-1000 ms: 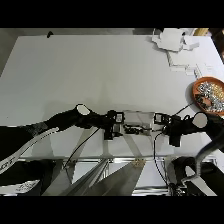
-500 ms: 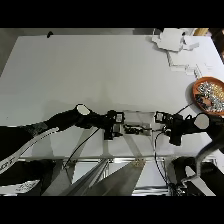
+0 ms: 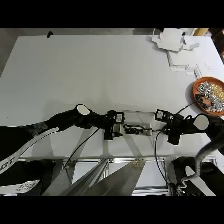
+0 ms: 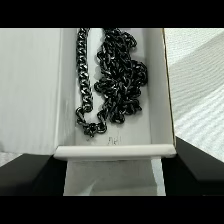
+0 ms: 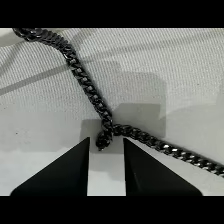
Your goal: Fold the box and place the chain.
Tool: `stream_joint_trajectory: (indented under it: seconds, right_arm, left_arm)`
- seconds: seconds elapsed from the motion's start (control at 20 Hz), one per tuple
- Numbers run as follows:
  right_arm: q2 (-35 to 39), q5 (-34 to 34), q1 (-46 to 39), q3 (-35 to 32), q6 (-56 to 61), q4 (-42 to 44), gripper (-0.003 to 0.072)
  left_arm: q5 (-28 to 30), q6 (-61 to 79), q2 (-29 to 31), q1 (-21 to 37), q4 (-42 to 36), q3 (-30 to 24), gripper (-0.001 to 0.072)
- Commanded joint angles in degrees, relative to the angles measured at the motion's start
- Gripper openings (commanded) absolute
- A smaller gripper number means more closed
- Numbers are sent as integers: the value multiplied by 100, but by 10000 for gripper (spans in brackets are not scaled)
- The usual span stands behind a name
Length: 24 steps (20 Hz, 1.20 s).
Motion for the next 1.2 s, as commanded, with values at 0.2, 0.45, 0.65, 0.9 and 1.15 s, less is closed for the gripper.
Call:
stream_joint_trajectory:
  seconds: [0.2,0.45,0.65,0.9,1.15]
  right_arm:
    - [-122,-72,-2,-57,17,39,79]
    - [48,90,-2,-33,15,35,21]
    - [1060,299,-2,48,-61,254,21]
    - [2184,804,-2,48,-1814,2833,21]
    - [2271,586,90,46,-2457,4955,21]
  left_arm:
    - [2,2,4,2,0,2,218]
    - [2,2,4,2,0,2,218]
    - [2,2,4,2,0,2,218]
    - [2,2,4,2,2,2,218]
    - [2,2,4,2,0,2,218]
